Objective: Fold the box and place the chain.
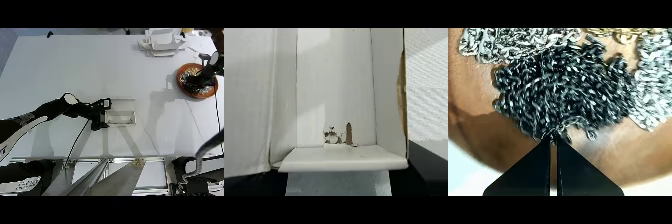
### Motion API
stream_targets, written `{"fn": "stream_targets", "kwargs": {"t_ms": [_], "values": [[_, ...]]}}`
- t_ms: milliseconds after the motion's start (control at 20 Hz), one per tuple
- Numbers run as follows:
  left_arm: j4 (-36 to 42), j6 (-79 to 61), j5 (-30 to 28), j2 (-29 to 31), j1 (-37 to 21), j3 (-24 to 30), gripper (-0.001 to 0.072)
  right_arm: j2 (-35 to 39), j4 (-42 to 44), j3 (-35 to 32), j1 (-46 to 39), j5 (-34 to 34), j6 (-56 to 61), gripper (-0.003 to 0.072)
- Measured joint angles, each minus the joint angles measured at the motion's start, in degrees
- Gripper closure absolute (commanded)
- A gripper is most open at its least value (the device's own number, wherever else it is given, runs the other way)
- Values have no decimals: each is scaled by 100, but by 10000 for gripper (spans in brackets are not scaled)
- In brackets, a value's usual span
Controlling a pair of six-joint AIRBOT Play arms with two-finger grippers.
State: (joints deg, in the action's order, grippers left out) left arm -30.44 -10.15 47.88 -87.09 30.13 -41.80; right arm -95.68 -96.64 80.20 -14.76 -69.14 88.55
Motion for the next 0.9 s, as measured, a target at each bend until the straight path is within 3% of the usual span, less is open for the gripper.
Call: {"fn": "stream_targets", "kwargs": {"t_ms": [250, 550, 900], "values": [[0, 0, 0, 0, 0, 0, 531, 1056, 455, 0, 0, -236, -343, 676], [0, 0, 0, 0, 0, 0, 531, 2647, 2179, 0, 39, -852, -953, 676], [0, 0, 0, 0, 0, 0, 531, 4109, 3016, 0, 1058, -1510, -1213, 676]]}}
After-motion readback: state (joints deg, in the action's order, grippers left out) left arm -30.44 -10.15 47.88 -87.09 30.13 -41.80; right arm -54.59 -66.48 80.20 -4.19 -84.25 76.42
